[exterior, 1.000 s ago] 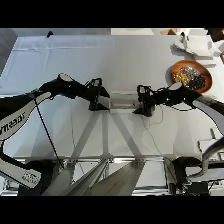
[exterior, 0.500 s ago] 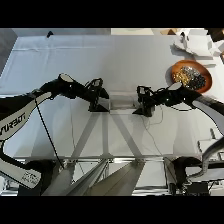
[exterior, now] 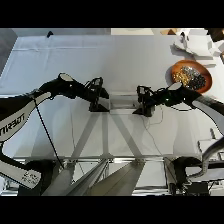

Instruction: Fold the box and place the chain.

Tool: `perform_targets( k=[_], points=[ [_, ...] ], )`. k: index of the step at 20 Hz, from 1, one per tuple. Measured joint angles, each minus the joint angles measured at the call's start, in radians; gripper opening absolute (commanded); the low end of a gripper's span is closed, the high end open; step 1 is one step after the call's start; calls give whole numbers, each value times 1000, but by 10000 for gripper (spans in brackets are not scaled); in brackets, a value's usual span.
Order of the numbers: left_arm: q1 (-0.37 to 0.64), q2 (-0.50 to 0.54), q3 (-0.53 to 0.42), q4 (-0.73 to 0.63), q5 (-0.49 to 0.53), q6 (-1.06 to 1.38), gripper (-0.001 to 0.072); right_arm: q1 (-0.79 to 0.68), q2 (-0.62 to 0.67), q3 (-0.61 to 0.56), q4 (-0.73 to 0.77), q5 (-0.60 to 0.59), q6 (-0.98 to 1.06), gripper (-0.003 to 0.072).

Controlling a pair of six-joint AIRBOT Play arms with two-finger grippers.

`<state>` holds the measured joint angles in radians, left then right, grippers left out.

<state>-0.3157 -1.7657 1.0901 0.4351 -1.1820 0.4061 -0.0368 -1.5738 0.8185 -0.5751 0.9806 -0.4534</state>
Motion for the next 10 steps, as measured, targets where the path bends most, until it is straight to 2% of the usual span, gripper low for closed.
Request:
perform_targets(
  k=[10],
  points=[
    [-67, -5, 0, 1, 117, -32, 700, 0, 0, 0, 1, -3, 1, 435]
  ],
)
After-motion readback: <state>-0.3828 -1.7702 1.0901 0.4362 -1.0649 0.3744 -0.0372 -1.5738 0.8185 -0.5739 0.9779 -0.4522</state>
